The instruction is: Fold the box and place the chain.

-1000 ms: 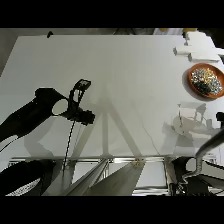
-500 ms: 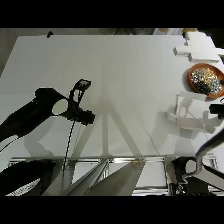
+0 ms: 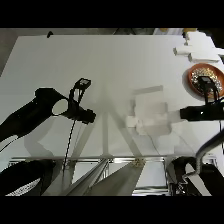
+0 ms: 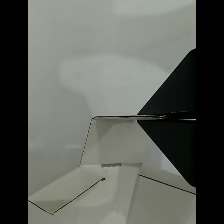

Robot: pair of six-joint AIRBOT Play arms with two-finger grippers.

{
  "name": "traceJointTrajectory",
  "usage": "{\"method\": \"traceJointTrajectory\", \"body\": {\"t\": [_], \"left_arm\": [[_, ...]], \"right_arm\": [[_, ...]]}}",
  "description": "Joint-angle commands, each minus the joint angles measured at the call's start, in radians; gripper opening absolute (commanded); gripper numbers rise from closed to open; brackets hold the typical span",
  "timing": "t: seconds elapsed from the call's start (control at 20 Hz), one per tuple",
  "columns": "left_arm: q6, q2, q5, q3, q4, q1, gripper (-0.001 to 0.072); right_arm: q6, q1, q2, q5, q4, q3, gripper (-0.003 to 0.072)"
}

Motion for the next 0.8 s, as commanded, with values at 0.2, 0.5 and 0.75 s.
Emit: {"method": "traceJointTrajectory", "body": {"t": [0.2,0.5,0.75], "left_arm": [[0.221,-0.001,0.153,0.0,-0.028,0.004,0.0496],[0.727,-0.077,0.149,0.0,-0.666,0.18,0.0694],[1.242,-0.293,-0.039,0.0,-1.105,0.257,0.0692]], "right_arm": [[0.044,0.133,0.217,-0.04,0.111,-0.156,0.0015],[-0.04,0.132,0.217,-0.043,0.114,-0.156,0.0015],[-0.04,0.132,0.217,-0.043,0.115,-0.156,0.0015]]}}
